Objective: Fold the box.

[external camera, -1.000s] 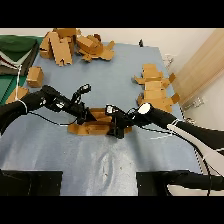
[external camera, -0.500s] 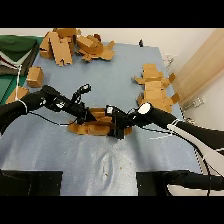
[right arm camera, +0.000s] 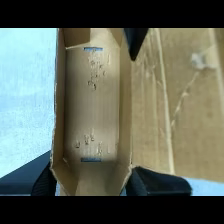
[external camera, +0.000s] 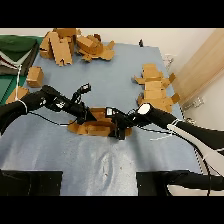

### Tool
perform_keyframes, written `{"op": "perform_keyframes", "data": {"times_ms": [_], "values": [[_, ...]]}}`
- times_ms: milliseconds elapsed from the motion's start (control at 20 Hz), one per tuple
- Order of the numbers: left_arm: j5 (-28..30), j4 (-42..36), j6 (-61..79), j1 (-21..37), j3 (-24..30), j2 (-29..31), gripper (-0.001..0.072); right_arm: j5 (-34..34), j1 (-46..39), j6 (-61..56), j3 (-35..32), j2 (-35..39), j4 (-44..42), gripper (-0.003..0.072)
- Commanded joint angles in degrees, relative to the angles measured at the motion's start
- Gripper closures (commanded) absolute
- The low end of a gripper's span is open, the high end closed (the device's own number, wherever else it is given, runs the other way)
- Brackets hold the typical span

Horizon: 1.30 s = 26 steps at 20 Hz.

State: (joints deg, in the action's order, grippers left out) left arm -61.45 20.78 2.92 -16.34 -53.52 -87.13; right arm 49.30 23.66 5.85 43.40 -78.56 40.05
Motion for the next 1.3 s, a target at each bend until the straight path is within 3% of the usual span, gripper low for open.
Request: {"op": "perform_keyframes", "data": {"times_ms": [0, 100, 200, 650, 700, 750, 800, 1250], "values": [[-0.2, -0.3, 0.0, -0.1, 0.0, 0.0, 0.0695, -0.2, 0.0, 0.0, 0.0, 0.0, 0.5, 0.0185], [-0.2, -1.0, 0.0, -0.1, 0.0, 0.0, 0.0695, -0.4, 0.0, 0.2, 0.0, -0.1, 0.8, 0.0185], [-0.1, -1.6, 0.0, -0.1, 0.0, 0.0, 0.0695, -0.5, 0.0, 0.2, 0.0, -0.1, 0.9, 0.0244], [1.0, -0.4, 0.0, 0.7, -0.1, 0.0, 0.0695, -0.7, 0.0, 0.2, 0.0, -0.1, 0.9, 0.0241], [1.6, 0.6, -0.9, 1.1, -0.1, 0.0, 0.0615, -0.7, 0.0, 0.2, 0.0, -0.1, 0.9, 0.0241], [2.6, 0.7, -1.9, 1.1, 0.0, 0.0, 0.0265, -0.7, 0.0, 0.2, 0.0, -0.1, 0.9, 0.024], [3.8, 0.7, -4.9, 1.1, -0.1, 0.0, 0.0107, -0.7, 0.0, 0.2, 0.0, 0.0, 0.9, 0.0241], [3.9, 8.4, -10.8, 3.7, -2.6, 4.1, 0.0129, -0.7, 0.0, 0.2, 0.0, 0.0, 0.9, 0.0241]]}}
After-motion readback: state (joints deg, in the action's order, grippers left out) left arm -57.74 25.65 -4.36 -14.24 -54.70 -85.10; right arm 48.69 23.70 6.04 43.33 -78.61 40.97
